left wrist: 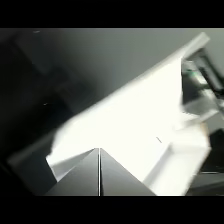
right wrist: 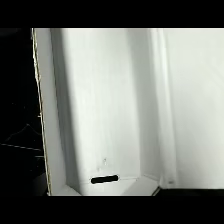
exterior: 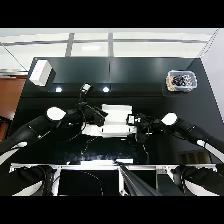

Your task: Fold the box and place the chain.

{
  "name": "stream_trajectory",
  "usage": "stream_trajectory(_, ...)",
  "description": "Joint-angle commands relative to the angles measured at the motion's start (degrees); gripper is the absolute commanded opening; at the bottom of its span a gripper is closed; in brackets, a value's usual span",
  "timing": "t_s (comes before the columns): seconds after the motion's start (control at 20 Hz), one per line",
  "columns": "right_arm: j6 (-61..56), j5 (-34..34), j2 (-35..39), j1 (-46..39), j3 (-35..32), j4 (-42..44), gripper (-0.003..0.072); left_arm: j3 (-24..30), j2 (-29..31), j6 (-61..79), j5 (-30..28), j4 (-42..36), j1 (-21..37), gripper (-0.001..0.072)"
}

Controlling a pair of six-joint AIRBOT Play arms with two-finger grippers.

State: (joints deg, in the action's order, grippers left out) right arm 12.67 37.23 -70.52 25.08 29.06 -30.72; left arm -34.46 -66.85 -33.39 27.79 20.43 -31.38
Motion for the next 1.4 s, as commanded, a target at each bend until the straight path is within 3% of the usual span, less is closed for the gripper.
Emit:
stream_trajectory(0.0,-0.02,0.02,0.00,0.04,0.00,0.00,0.0432,-0.07,-4.17,2.32,-0.61,-1.33,-0.81,0.0027)
stream_trajectory(0.35,-0.02,0.02,0.00,0.04,0.00,0.00,0.0432,-1.20,-9.07,2.27,3.10,2.75,-1.11,0.0026)
stream_trajectory(0.5,-0.02,0.02,0.00,0.04,0.00,0.00,0.0432,-4.02,-7.37,2.25,2.54,6.97,0.13,0.0026)
stream_trajectory(0.65,-0.04,0.02,0.00,0.04,0.00,0.00,0.0432,-6.56,-2.89,1.90,5.84,13.66,4.20,0.0026)
stream_trajectory(0.8,-0.02,0.02,0.00,0.04,0.00,0.00,0.0432,-6.64,3.56,1.90,16.44,25.00,11.74,0.0026)
stream_trajectory(0.95,-0.04,0.02,0.00,0.04,0.00,0.00,0.0432,-6.62,5.77,4.94,32.68,27.23,19.52,0.0030)
stream_trajectory(1.0,-0.02,0.02,0.00,0.04,0.00,0.00,0.0432,-6.16,5.75,7.93,36.98,27.28,20.15,0.0118)
stream_trajectory(1.05,-0.02,0.02,0.00,0.04,0.00,0.00,0.0432,-5.31,5.75,9.92,38.73,27.15,19.82,0.0447)
stream_trajectory(1.1,-0.02,0.02,0.00,0.04,0.00,0.00,0.0431,-4.20,5.73,11.23,38.18,27.12,18.78,0.0700)
stream_trajectory(1.35,-0.04,0.02,0.00,0.04,0.00,0.00,0.0432,-0.28,5.60,30.93,27.23,27.08,8.57,0.0698)
